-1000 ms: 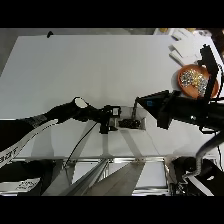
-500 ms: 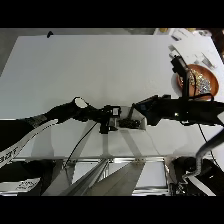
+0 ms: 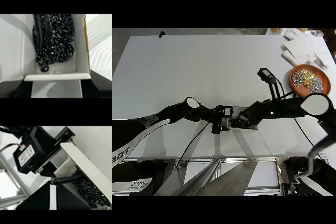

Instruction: Fold the box and place the chain.

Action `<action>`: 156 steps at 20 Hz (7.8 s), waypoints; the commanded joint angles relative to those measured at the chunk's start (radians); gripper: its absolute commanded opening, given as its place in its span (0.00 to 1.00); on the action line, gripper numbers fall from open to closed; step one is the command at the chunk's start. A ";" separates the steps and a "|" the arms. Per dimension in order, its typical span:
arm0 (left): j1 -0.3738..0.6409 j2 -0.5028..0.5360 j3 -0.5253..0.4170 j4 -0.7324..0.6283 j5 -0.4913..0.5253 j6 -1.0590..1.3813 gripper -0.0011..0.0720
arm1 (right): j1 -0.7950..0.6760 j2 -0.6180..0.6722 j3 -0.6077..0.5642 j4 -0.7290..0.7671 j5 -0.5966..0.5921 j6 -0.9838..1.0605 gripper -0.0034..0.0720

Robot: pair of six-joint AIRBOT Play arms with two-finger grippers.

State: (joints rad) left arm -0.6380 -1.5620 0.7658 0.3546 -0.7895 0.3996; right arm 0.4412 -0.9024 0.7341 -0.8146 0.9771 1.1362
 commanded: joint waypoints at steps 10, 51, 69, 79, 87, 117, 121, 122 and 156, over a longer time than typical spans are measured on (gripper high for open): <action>0.000 0.001 0.000 0.000 0.000 0.000 0.14 | -0.100 -0.149 0.283 -0.110 0.077 -0.207 0.07; 0.000 0.001 0.000 0.000 0.000 0.000 0.14 | 0.085 -0.180 0.004 -0.284 0.055 -0.689 0.17; 0.000 0.001 0.000 0.000 0.000 0.000 0.14 | 0.085 -0.149 0.003 -0.173 0.080 -0.693 0.38; 0.000 0.001 0.000 0.000 0.000 0.000 0.14 | 0.157 -0.149 -0.004 -0.336 -0.111 -0.515 0.38; 0.000 0.001 0.000 0.000 0.000 0.000 0.14 | 0.157 -0.149 -0.004 -0.322 -0.035 -0.517 0.28; 0.000 0.001 0.000 0.000 0.000 0.000 0.14 | 0.157 -0.149 -0.004 -0.320 -0.079 -0.557 0.10; 0.000 0.001 0.000 0.000 0.000 0.000 0.14 | 0.157 -0.150 -0.006 -0.338 -0.080 -0.542 0.10; 0.000 0.001 0.000 0.000 0.000 0.000 0.14 | 0.157 -0.151 -0.011 -0.338 -0.085 -0.542 0.10; 0.000 0.001 0.000 0.000 0.000 0.000 0.14 | 0.157 -0.135 -0.075 -0.298 -0.071 -0.534 0.24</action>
State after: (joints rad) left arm -0.6380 -1.5620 0.7662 0.3550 -0.7921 0.4007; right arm 0.5983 -1.0275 0.6678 -1.1366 0.8795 0.6018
